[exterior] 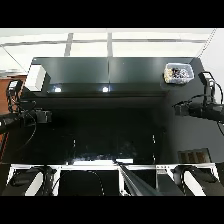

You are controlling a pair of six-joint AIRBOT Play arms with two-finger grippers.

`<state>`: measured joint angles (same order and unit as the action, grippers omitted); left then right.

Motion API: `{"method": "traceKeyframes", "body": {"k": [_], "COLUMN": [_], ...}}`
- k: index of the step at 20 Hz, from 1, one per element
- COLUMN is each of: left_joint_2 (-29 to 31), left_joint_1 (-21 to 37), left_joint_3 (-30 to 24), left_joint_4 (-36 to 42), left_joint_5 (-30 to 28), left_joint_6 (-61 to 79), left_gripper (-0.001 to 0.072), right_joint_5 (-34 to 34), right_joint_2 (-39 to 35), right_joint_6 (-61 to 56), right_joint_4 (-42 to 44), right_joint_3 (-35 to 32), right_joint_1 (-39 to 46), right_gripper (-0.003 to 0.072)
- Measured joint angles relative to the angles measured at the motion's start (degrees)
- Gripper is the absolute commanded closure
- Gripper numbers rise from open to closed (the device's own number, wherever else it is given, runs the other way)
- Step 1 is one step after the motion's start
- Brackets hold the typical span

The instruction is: Fold the box and place the chain.

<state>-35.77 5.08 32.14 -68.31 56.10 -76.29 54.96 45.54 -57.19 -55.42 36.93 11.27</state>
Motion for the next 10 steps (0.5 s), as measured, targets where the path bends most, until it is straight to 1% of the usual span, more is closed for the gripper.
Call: {"method": "traceKeyframes", "body": {"k": [10], "left_joint_2": [0.2], "left_joint_1": [0.0], "left_joint_3": [-0.2], "left_joint_4": [0.0], "left_joint_5": [-0.2], "left_joint_6": [0.0], "left_gripper": [0.0681], "right_joint_5": [0.5], "right_joint_2": [0.0], "right_joint_6": [0.0], "right_joint_4": [-0.1], "right_joint_3": [0.0], "right_joint_1": [0.0], "right_gripper": [0.0670]}}
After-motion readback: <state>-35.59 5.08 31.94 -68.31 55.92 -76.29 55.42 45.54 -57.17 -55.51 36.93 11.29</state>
